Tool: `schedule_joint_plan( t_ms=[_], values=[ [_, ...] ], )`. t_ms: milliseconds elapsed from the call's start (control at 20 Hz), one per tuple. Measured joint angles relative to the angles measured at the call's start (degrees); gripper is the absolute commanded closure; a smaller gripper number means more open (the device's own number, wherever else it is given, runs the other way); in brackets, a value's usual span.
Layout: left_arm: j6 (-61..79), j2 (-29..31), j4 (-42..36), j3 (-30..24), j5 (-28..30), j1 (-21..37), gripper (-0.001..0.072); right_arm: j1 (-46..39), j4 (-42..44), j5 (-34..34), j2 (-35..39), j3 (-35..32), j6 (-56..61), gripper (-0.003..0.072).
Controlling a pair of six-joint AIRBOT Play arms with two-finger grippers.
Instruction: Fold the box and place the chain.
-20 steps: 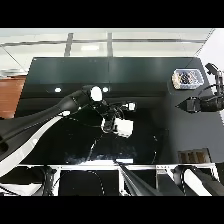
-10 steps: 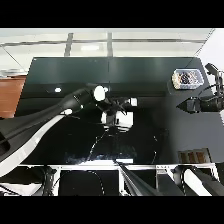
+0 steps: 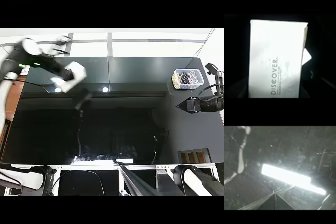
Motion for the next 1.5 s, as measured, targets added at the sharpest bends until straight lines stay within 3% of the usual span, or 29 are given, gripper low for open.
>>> schedule_joint_plan(
  t_ms=[200, 500, 550, 600, 650, 950, 1000, 1050, 1100, 1150, 1350, 1500],
  values=[
    [-6.56, -5.92, 0.7, 6.49, -0.15, 12.46, 0.0367, 0.0, 1.44, -1.36, 0.0, 0.0, 0.02, 0.0671],
    [-10.29, -15.45, 7.93, 14.88, 3.76, 17.35, 0.0366, 0.07, 3.28, -3.23, 0.0, 0.0, 0.98, 0.0671],
    [-11.06, -16.76, 8.13, 15.82, 4.74, 17.55, 0.0304, 0.07, 3.48, -3.28, 0.0, 0.0, 1.29, 0.0671],
    [-11.78, -18.01, 8.66, 16.52, 4.81, 17.7, 0.0045, 0.07, 3.48, -3.39, 0.0, 0.0, 1.4, 0.067],
    [-12.26, -18.93, 8.79, 17.05, 5.44, 17.7, -0.0007, 0.07, 3.58, -3.45, 0.0, 0.0, 1.66, 0.0671],
    [-18.14, -19.06, 11.69, 25.33, 3.48, 16.76, -0.0002, 0.07, 3.85, -3.21, 0.0, 0.0, 2.25, 0.0671],
    [-18.93, -17.75, 12.0, 26.18, 3.1, 16.48, 0.0013, 0.07, 3.82, -3.23, 0.0, 0.0, 2.25, 0.067],
    [-19.89, -16.0, 12.31, 26.62, 2.4, 16.17, 0.0149, 0.07, 3.85, -3.41, 0.0, 0.0, 2.25, 0.0671],
    [-21.31, -14.32, 12.44, 26.69, 1.42, 15.76, 0.0447, 0.07, 3.85, -3.5, 0.0, 0.0, 2.27, 0.0671],
    [-23.04, -12.46, 12.57, 26.58, 0.04, 15.37, 0.0676, 0.09, 3.82, -3.5, 0.0, 0.0, 2.29, 0.067],
    [-27.74, -4.24, 7.78, 22.77, -8.17, 12.66, 0.0683, 0.11, 3.89, -4.13, 0.0, 0.0, 2.38, 0.0673],
    [-27.65, 5.92, 3.61, 11.82, -9.53, 6.51, 0.0683, 1.6, 5.18, -6.8, 0.37, -0.28, -0.94, 0.0678]
  ],
)
